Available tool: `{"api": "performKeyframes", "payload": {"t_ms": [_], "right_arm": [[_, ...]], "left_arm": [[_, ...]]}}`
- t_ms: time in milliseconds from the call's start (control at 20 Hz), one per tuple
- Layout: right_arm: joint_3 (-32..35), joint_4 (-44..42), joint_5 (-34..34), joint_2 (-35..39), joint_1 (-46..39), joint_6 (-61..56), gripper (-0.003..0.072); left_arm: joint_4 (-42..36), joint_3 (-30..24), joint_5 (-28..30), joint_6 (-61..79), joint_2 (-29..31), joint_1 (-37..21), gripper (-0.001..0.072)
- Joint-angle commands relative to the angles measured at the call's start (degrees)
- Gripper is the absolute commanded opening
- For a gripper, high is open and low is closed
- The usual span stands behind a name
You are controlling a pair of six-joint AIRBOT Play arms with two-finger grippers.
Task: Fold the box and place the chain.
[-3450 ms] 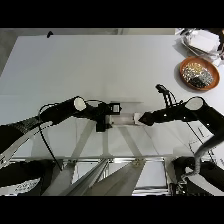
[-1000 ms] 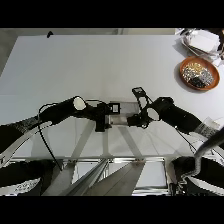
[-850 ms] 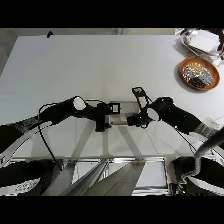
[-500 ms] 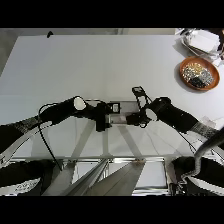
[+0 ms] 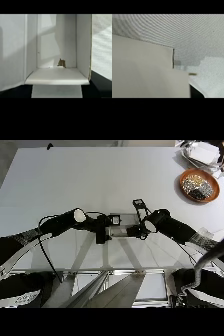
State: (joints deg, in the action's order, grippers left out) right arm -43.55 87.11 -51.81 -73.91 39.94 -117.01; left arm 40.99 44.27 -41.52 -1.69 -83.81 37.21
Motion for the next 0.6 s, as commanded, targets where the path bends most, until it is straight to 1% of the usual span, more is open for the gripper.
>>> {"api": "performKeyframes", "payload": {"t_ms": [0, 50, 200, 250, 300, 500, 550], "right_arm": [[0.00, 0.33, 0.09, -0.04, 0.00, 0.26, 0.0097], [0.00, 0.33, 0.22, -0.04, 0.00, 0.26, 0.0127], [0.00, 0.31, 0.26, -0.59, 0.00, 0.26, 0.0130], [0.00, 0.11, 0.20, -1.16, 0.00, 0.26, 0.0172], [0.00, 0.11, 0.17, -1.57, 0.00, 0.26, 0.0182], [0.00, 0.11, 0.44, -1.70, -0.02, 0.26, 0.0179], [0.00, 0.11, 0.48, -1.70, -0.02, 0.28, 0.0147]], "left_arm": [[0.17, 0.04, 0.13, 0.17, -0.02, 0.02, 0.0212], [0.17, 0.04, 0.13, 0.17, -0.02, 0.02, 0.0212], [0.17, 0.04, 0.13, 0.17, -0.02, 0.02, 0.0212], [0.17, 0.04, 0.13, 0.17, -0.02, 0.02, 0.0212], [0.17, 0.04, 0.13, 0.17, -0.02, 0.02, 0.0212], [0.20, 0.04, 0.13, 0.17, -0.02, 0.02, 0.0212], [0.17, 0.04, 0.13, 0.17, -0.02, 0.02, 0.0212]]}}
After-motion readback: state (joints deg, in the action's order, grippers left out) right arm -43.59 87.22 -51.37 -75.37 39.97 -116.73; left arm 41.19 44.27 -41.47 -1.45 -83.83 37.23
